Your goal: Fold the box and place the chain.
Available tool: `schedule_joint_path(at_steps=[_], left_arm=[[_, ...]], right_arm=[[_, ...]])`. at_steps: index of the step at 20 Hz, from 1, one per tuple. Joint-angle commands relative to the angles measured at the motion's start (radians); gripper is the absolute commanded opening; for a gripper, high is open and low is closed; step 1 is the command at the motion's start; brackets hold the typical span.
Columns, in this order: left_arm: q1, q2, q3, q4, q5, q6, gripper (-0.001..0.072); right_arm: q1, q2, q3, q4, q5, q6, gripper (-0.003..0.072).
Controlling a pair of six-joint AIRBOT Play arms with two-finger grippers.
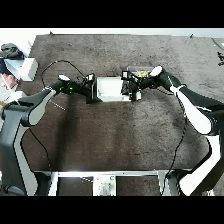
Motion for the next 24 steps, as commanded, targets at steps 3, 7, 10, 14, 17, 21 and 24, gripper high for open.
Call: schedule_joint_path(at_steps=[3, 7, 10, 14, 17, 21, 24], left_arm=[[0.000, 0.000, 0.000, 0.000, 0.000, 0.000, 0.0273], [0.000, 0.000, 0.000, 0.000, 0.000, 0.000, 0.0273], [0.000, 0.000, 0.000, 0.000, 0.000, 0.000, 0.0273], [0.000, 0.000, 0.000, 0.000, 0.000, 0.000, 0.0273], [0.000, 0.000, 0.000, 0.000, 0.000, 0.000, 0.0273], [0.000, 0.000, 0.000, 0.000, 0.000, 0.000, 0.0272], [0.000, 0.000, 0.000, 0.000, 0.000, 0.000, 0.0273]], right_arm=[[-0.043, 0.085, 0.001, -0.084, 0.043, 0.346, 0.0009], [-0.127, 0.152, 0.001, -0.083, 0.129, 0.688, 0.0008], [-0.211, 0.159, -0.005, -0.084, 0.229, 0.867, 0.0008], [-0.308, 0.159, -0.057, -0.083, 0.167, 1.008, 0.0008], [-0.317, 0.139, -0.096, -0.080, 0.060, 1.114, 0.0009], [-0.313, 0.050, -0.098, 0.020, 0.057, 1.109, 0.0009], [-0.301, -0.002, -0.098, 0.040, 0.065, 1.108, 0.0009]])
